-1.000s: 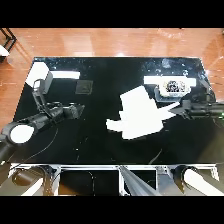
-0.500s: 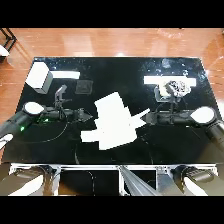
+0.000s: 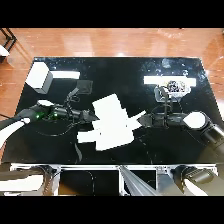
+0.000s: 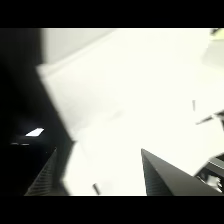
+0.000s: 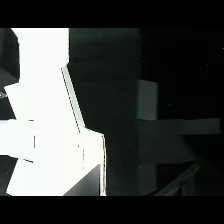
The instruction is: Fold the box and place the chain.
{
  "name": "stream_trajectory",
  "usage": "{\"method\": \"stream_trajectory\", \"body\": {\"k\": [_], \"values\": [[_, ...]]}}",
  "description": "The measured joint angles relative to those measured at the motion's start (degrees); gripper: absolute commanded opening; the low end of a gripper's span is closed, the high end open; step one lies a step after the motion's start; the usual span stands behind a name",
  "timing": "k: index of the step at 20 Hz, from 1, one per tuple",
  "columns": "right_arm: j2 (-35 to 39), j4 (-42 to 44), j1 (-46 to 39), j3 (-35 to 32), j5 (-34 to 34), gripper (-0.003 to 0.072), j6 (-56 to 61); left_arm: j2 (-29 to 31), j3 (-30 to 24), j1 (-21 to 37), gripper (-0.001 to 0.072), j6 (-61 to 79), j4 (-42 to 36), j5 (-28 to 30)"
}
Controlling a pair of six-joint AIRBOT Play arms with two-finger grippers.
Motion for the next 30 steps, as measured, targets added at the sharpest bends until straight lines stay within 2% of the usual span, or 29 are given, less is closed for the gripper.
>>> {"method": "stream_trajectory", "body": {"k": [10, 18, 19, 21, 22, 24, 29, 30], "values": [[0.00, -0.26, 0.22, 0.00, 0.57, 0.0020, 0.61, -3.78, 3.93, -0.46, 0.0613, 18.73, -1.75, -11.80], [0.00, -0.63, 0.24, 0.00, 0.74, 0.0020, 0.63, -4.24, 5.20, -0.83, 0.0604, 26.08, -0.63, -14.36], [0.00, -0.83, 0.24, 0.00, 0.76, 0.0020, 0.63, -4.48, 5.62, -1.20, 0.0584, 26.32, -0.57, -14.38], [0.00, -1.05, 0.24, 0.00, 0.85, 0.0020, 0.63, -5.27, 6.60, -2.14, 0.0418, 26.51, -0.33, -14.69], [0.00, -1.09, 0.24, 0.00, 0.87, 0.0020, 0.63, -5.81, 7.19, -2.64, 0.0387, 26.56, -0.22, -15.23], [0.00, -1.20, 0.24, 0.00, 0.90, 0.0020, 0.63, -7.37, 8.63, -3.43, 0.0386, 26.25, 0.33, -16.72], [0.00, -1.92, 0.24, 0.00, 0.92, 0.0020, 0.63, -11.04, 11.89, -3.89, 0.0285, 22.08, 1.25, -18.25], [0.00, -1.99, 0.24, 0.00, 0.94, 0.0020, 0.63, -11.54, 12.24, -3.85, 0.0285, 21.66, 1.38, -18.45]]}}
